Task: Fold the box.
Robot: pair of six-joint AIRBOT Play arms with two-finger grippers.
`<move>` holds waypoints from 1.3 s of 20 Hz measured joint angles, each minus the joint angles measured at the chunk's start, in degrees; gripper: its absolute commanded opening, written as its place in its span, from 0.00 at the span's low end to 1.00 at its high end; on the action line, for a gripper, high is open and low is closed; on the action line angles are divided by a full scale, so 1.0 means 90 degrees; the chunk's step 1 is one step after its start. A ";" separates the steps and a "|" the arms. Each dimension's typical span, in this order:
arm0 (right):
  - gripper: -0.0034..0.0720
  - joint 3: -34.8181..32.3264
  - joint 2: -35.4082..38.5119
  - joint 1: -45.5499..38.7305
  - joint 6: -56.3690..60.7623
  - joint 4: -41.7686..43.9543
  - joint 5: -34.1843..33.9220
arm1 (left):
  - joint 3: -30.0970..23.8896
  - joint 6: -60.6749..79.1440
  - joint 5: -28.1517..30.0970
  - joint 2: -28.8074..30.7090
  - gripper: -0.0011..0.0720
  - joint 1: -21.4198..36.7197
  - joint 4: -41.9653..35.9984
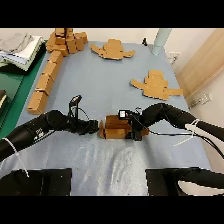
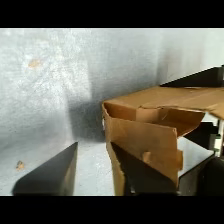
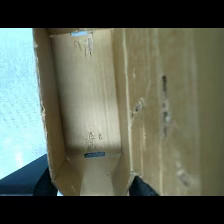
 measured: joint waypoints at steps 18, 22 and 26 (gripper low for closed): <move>0.65 0.0000 0.0000 0.0000 0.0002 0.0000 0.0000 | 0.0187 0.2045 -0.0228 -0.0699 0.69 0.0085 -0.2237; 0.65 0.0000 0.0000 0.0000 0.0002 0.0000 0.0000 | 0.0532 0.1207 -0.0131 -0.0933 0.69 -0.0257 -0.1481; 0.65 0.0000 0.0000 0.0000 0.0000 0.0000 0.0000 | 0.1239 -0.1073 -0.0384 -0.1251 0.69 -0.0889 0.0656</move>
